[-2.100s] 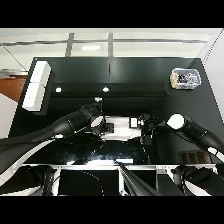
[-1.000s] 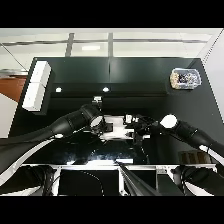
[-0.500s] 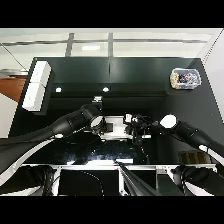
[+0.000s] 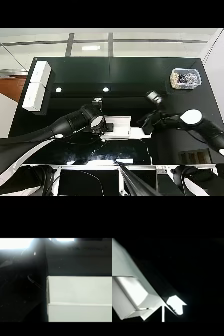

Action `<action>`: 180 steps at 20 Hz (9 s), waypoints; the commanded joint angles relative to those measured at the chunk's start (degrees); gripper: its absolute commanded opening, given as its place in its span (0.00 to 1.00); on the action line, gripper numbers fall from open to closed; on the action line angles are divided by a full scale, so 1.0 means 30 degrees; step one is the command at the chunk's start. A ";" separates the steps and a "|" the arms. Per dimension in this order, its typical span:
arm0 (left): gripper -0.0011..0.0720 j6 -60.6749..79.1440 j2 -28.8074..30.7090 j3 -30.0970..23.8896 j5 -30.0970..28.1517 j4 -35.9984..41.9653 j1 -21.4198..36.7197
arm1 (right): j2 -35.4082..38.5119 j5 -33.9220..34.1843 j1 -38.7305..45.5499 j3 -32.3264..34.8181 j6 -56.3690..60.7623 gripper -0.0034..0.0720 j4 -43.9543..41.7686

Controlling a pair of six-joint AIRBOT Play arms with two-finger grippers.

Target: Fold the box and place the chain.

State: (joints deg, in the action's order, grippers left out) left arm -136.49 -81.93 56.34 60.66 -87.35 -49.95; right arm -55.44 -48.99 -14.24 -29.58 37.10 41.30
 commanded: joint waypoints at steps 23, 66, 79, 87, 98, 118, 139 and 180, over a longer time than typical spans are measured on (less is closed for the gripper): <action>0.05 -0.0015 0.0000 0.0000 0.0335 0.0291 0.0000 | -0.5173 -0.4510 0.3271 0.0430 1.0943 0.10 -0.0211; 0.05 0.0095 0.0000 0.0000 0.0474 0.0262 0.0000 | -0.5129 -0.2856 -0.6645 -0.5151 2.0932 0.59 0.6681; 0.05 0.0335 0.0000 0.0000 0.0459 0.0262 0.0000 | -0.5464 -0.2339 -0.9566 -0.6098 2.9449 0.44 1.3005; 0.05 0.0335 0.0000 0.0000 0.0444 0.0204 0.0000 | -0.7410 -0.4036 -1.0411 -0.7832 3.1219 0.28 1.3457; 0.05 0.0335 0.0000 0.0000 0.0430 0.0204 0.0000 | -0.7861 -0.4393 -1.0411 -0.7832 3.2428 0.28 1.3471; 0.05 0.0335 0.0000 0.0000 0.0364 0.0204 0.0000 | -0.8335 -0.4182 -1.0411 -0.8429 3.2421 0.29 1.3690; 0.05 0.0335 0.0000 0.0000 0.0364 0.0138 0.0000 | -0.3818 -0.6280 -0.9930 -0.8444 2.9106 0.63 1.5322; 0.06 0.0335 0.0000 0.0000 0.0466 0.0357 0.0000 | -1.8659 -0.3796 0.9158 -2.4363 3.0534 0.93 1.8396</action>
State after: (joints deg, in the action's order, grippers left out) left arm -135.50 -81.91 56.34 62.06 -86.28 -49.95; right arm -110.26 -61.04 13.21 -102.48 123.74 96.23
